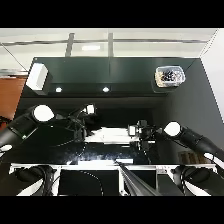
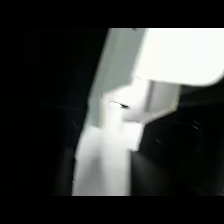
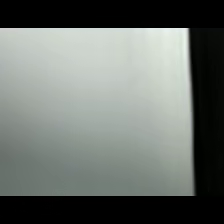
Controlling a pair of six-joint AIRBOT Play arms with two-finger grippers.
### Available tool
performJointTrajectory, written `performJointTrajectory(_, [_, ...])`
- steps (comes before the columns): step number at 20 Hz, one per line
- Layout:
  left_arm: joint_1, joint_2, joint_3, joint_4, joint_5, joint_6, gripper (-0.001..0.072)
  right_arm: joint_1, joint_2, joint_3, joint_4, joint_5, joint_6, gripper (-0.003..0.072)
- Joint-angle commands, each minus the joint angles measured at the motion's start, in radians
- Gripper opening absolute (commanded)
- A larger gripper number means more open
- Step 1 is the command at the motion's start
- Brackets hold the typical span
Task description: Fold the box and place the chain.
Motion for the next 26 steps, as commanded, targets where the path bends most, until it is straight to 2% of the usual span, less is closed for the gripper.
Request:
performJointTrajectory(1, [0.006,0.024,0.0,0.024,-0.261,-0.165,0.0029,0.001,0.0,0.002,-0.001,0.03,-0.02,0.0438])
performJointTrajectory(2, [-0.003,0.024,0.0,0.006,-0.298,-0.166,0.0022,0.001,0.0,0.002,-0.001,0.034,-0.02,0.0403])
performJointTrajectory(3, [-0.017,0.025,0.0,-0.023,-0.313,-0.174,0.0022,0.001,0.0,0.002,-0.001,0.037,-0.02,0.0305])
performJointTrajectory(4, [-0.037,0.025,0.0,-0.054,-0.296,-0.207,0.0021,0.001,0.0,0.002,0.0,0.038,-0.02,0.0244])
performJointTrajectory(6, [-0.097,0.025,0.0,-0.116,-0.211,-0.233,0.0021,0.001,0.0,0.002,0.0,0.038,-0.02,0.0246])
performJointTrajectory(8, [-0.155,0.025,0.0,-0.166,-0.081,-0.233,0.0021,0.001,0.0,0.002,0.0,0.037,-0.019,0.0246])
performJointTrajectory(14, [-0.231,0.019,-0.033,-0.335,0.475,-0.232,0.0022,0.001,0.0,0.002,0.001,0.037,-0.019,0.0247])
performJointTrajectory(16, [-0.23,-0.01,-0.053,-0.336,0.576,-0.232,0.0023,0.001,0.0,0.002,0.001,0.037,-0.019,0.0246])
performJointTrajectory(18, [-0.23,-0.073,-0.056,-0.336,0.584,-0.232,0.0023,0.001,0.0,0.002,0.002,0.037,-0.019,0.0247])
performJointTrajectory(22, [-0.231,-0.195,-0.056,-0.336,0.495,-0.232,0.0023,0.001,0.0,0.002,0.002,0.037,-0.018,0.0247])
performJointTrajectory(26, [-0.227,-0.198,-0.046,-0.328,0.491,-0.189,0.0023,0.001,0.0,0.002,0.003,0.037,-0.019,0.0247])
